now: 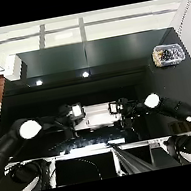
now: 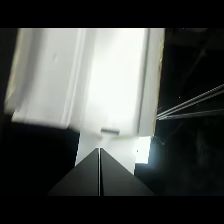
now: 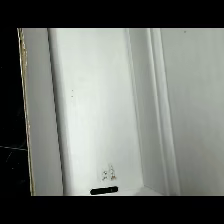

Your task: Fold the box and place the chain.

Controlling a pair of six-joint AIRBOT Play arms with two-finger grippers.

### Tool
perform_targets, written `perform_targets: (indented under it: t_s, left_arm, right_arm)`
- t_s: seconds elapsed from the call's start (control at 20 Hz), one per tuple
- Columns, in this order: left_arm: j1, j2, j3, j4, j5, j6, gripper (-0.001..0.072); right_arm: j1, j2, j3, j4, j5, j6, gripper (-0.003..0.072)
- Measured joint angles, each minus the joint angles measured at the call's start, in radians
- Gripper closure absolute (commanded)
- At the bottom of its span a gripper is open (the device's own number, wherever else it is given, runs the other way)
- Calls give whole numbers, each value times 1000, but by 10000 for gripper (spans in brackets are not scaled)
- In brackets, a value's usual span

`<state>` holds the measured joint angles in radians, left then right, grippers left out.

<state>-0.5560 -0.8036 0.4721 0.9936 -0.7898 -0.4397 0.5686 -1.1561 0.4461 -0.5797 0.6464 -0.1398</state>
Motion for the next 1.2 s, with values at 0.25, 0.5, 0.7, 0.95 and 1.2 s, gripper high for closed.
perform_targets:
  t_s: [0.25, 0.5, 0.7, 0.95, 1.2]
  left_arm:
    - [265, 106, -43, 107, -106, -505, 676]
    - [552, -7, -93, 16, -283, -868, 675]
    - [620, -169, -119, -163, -299, -828, 676]
    - [561, -327, -127, -349, -270, -694, 677]
    - [475, -376, -128, -449, -230, -650, 672]
  right_arm:
    - [0, 0, 0, 0, 0, 0, 116]
    - [0, 0, 0, 0, 0, 0, 116]
    - [0, 0, 0, 0, 0, 0, 116]
    - [0, 0, 0, 0, 0, 0, 116]
    - [0, 0, 0, 0, 0, 0, 116]
